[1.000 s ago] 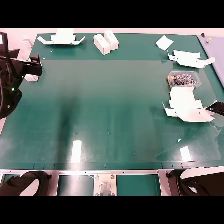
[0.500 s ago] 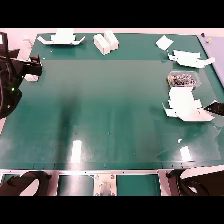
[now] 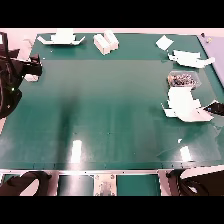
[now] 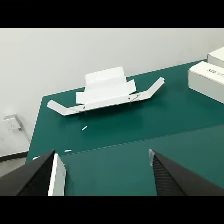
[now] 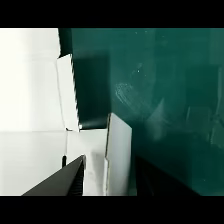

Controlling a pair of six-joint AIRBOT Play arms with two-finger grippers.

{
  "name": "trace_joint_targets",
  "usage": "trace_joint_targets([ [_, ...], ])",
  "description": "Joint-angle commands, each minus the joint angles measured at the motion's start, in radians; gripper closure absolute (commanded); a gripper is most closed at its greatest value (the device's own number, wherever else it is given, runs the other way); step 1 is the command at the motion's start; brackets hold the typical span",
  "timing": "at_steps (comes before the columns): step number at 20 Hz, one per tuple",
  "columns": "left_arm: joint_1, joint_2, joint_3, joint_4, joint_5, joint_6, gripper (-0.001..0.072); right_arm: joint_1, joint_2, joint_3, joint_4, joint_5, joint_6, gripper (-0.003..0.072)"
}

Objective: Fold the box and place the chain.

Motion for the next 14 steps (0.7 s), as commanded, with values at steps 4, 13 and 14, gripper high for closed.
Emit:
trace_joint_targets([
  [4, 0.000, 0.000, 0.001, 0.000, 0.000, 0.000, -0.0003, -0.016, -0.006, 0.003, -0.011, -0.003, 0.008, 0.0360],
  [13, 0.000, 0.000, 0.001, 0.000, 0.000, 0.000, -0.0002, -0.019, -0.035, 0.003, 0.048, 0.067, 0.007, 0.0552],
  [14, 0.000, 0.000, 0.001, 0.000, 0.000, 0.000, -0.0003, -0.019, -0.036, 0.003, 0.049, 0.080, 0.007, 0.0584],
])
